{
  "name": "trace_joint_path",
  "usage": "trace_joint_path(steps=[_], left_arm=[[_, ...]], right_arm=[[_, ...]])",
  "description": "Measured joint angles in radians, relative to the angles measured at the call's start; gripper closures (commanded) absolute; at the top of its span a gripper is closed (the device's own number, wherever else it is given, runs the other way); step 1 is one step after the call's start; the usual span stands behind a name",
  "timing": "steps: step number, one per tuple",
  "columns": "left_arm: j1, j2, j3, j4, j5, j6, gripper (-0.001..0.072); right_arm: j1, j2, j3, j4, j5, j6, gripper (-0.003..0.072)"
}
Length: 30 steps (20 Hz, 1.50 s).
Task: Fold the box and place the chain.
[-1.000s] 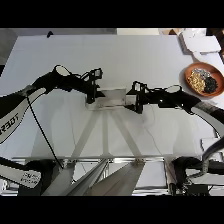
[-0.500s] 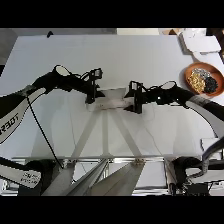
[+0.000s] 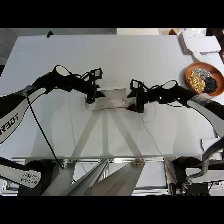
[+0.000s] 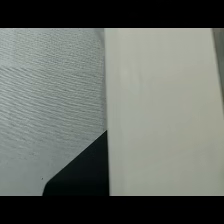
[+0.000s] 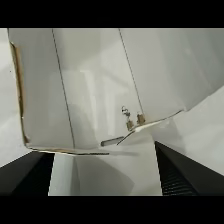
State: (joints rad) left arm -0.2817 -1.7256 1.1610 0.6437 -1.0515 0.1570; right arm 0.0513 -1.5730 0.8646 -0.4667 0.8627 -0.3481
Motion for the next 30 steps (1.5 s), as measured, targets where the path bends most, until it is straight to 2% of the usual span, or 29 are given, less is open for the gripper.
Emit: trace_joint_path(steps=[9,30], left_arm=[[0.000,0.000,0.000,0.000,0.001,0.000,0.0698],[0.000,0.000,0.000,0.000,-0.001,0.001,0.0698]], right_arm=[[-0.003,-0.005,0.059,0.031,0.048,-0.029,-0.0002],[0.036,-0.093,0.066,0.043,0.085,-0.071,-0.0002]])
